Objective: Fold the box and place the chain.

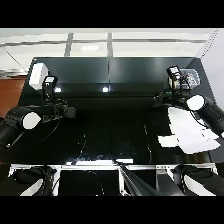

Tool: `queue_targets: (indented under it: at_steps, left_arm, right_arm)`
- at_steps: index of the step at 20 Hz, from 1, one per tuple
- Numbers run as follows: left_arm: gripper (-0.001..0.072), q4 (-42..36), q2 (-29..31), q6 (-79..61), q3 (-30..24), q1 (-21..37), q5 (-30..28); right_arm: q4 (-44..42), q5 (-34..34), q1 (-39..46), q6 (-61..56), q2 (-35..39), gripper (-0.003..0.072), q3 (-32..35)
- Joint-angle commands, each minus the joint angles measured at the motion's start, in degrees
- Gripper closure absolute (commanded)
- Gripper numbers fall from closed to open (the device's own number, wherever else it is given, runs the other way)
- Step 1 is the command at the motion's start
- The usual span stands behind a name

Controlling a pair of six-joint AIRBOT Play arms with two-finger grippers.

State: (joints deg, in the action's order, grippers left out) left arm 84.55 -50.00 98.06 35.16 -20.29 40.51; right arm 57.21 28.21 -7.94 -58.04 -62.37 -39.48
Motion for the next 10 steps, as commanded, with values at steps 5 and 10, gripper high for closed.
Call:
queue_targets:
  at_steps: [5, 10]
  left_arm:
    - [0.0682, 0.02, 0.04, 0.00, -0.02, -0.02, 0.00]
    - [0.0682, 0.02, 0.04, -0.02, -0.02, -0.02, 0.00]
  right_arm:
    - [-0.02, 0.00, -0.02, -0.02, 0.00, 0.0669, 0.00]
    - [-0.11, -0.35, -0.04, -0.02, 0.00, 0.0669, 0.00]
